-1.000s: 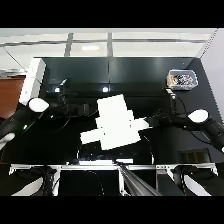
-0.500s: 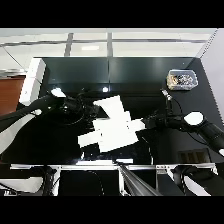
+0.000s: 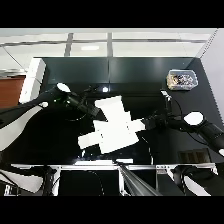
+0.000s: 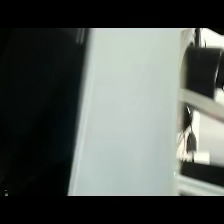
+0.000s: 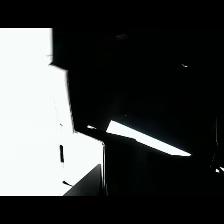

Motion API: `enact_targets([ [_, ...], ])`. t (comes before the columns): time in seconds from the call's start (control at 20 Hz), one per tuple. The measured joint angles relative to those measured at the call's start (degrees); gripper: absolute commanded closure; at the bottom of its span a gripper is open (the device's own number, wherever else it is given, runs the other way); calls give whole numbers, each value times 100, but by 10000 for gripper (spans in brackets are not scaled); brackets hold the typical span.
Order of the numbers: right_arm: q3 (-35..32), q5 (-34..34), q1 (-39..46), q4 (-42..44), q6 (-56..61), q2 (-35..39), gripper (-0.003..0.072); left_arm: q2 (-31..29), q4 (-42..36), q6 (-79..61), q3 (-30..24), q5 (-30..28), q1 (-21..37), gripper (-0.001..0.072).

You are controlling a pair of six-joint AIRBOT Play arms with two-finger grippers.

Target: Fold the box and place the chain.

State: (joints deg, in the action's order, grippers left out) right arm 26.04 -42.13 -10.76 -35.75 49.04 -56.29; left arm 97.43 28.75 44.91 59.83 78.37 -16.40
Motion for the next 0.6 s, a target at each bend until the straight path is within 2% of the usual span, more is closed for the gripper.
enact_targets([
  [0.1,0,7,0,-7,-22,0,668,157,122,-59,214,299,-35,688],
  [0.15,0,33,0,-13,-31,0,532,203,203,-81,291,400,-52,685],
  [0.2,0,74,0,4,-37,0,227,243,280,-103,356,485,-70,686],
  [0.25,4,111,0,-11,-37,0,7,267,356,-125,411,546,-81,687],
  [0.45,455,-31,199,-640,-50,39,9,166,590,-166,555,621,-101,690],
  [0.6,1139,-382,459,-1434,-70,138,11,-363,710,-304,431,343,-197,688],
])
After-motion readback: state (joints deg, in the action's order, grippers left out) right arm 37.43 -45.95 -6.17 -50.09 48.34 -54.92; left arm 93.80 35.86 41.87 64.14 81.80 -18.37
